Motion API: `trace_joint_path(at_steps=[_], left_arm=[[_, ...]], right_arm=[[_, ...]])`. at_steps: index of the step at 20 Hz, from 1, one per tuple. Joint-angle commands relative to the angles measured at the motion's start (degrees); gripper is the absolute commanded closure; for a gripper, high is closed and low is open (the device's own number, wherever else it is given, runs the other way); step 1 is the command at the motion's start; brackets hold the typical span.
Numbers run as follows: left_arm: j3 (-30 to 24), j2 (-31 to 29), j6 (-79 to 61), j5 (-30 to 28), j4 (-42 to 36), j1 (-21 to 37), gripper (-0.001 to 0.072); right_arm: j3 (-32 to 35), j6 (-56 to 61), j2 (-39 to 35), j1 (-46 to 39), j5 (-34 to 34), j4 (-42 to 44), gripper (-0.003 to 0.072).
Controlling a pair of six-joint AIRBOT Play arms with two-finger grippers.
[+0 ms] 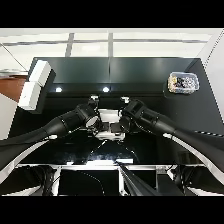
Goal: Fold the box and place the chain.
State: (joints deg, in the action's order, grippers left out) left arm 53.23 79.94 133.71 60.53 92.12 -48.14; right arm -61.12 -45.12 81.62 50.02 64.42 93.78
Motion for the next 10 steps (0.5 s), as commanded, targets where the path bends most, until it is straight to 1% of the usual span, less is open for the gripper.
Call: trace_joint_path(at_steps=[1,6,8,10], left_arm=[[-0.02,-0.04,0.07,0.15,-0.04,0.04,0.0681],[-0.02,-0.09,0.04,0.17,-0.55,0.07,0.0681],[-0.02,-0.09,0.07,0.11,-0.7,0.07,0.0681],[-0.02,-0.09,0.07,0.11,-0.7,0.07,0.0681]], right_arm=[[-0.04,-2.47,-3.78,-0.37,0.37,-0.87,0.0192],[-0.04,-9.29,-16.13,-3.5,2.51,-2.56,0.0192],[-0.04,-13.42,-22.14,-5.99,3.87,-5.95,0.0192],[-0.04,-15.26,-26.69,-10.03,6.43,-12.24,0.0191]])
